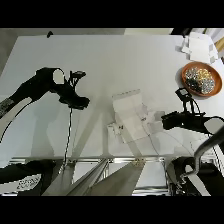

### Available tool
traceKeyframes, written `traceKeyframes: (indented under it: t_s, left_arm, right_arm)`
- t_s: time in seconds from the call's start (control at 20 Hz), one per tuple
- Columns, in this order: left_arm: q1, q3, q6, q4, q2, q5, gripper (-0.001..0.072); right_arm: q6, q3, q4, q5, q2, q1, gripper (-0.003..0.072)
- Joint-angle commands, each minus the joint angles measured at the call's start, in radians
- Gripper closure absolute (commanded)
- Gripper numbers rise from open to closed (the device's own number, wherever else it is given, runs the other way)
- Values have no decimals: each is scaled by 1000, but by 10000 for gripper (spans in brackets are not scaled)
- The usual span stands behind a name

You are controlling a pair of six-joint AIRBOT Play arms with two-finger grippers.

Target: Fold the box and place the chain.

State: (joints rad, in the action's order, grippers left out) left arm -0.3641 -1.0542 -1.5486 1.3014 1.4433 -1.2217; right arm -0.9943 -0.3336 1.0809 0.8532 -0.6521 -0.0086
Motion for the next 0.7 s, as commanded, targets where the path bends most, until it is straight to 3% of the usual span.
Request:
traceKeyframes:
  t_s: [0.0, 0.05, 0.15, 0.2, 0.45, 0.5, 0.6, 0.65]
  left_arm:
    - [1, 0, 19, -14, 1, 71, 671]
    - [1, 0, 45, -23, 2, 72, 653]
    - [1, 1, 194, -108, 6, 71, 289]
    - [1, 1, 272, -183, 13, 76, 253]
    - [0, 3, 779, -721, 92, 8, 253]
    - [0, 3, 818, -749, 112, -1, 242]
    - [0, 3, 827, -752, 154, 2, 101]
    - [-2, 3, 836, -762, 178, 6, 68]
  right_arm:
    - [-4, 3, -5, -6, 5, 5, 675]
    - [-4, 3, -5, -6, 5, 5, 674]
    - [-4, 3, -5, -6, 5, 5, 674]
    - [-4, 3, -5, -6, 5, 5, 674]
    - [-4, 3, -5, -4, 5, 5, 674]
    - [-4, 3, -5, -4, 5, 5, 674]
    - [-4, 3, -5, -4, 5, 5, 674]
    - [-4, 3, -5, -4, 5, 5, 674]
